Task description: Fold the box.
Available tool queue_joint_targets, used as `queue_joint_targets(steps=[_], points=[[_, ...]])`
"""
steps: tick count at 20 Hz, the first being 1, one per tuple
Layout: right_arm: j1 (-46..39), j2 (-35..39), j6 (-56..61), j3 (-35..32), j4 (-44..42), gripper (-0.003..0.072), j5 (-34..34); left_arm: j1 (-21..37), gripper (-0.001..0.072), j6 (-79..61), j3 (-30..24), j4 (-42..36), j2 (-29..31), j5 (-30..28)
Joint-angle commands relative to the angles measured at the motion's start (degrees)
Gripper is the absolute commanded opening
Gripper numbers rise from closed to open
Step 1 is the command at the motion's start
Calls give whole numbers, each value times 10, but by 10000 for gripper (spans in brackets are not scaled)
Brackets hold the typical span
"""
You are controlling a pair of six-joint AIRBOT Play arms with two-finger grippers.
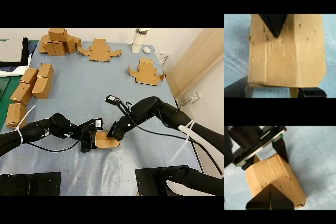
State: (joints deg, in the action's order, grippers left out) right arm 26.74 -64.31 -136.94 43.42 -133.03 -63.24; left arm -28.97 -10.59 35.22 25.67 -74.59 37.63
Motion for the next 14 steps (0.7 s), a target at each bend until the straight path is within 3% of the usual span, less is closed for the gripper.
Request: queue_joint_targets(steps=[1, 5, 9, 13, 14], points=[[56, 44, 15, -15, 89, 5, 85, 0, 522, 0, 0, 0, 0, 0], [86, 96, 10, -29, 154, 5, 141, 0, 521, 0, 0, 0, 0, 0], [127, 150, 0, -86, 231, 5, 227, 0, 522, 0, 0, 0, 0, 0], [147, 178, -12, -110, 232, 28, 231, 0, 522, 0, 0, 0, 0, 0], [147, 178, -22, -110, 231, 164, 229, 0, 522, 0, 0, 0, 0, 0]])
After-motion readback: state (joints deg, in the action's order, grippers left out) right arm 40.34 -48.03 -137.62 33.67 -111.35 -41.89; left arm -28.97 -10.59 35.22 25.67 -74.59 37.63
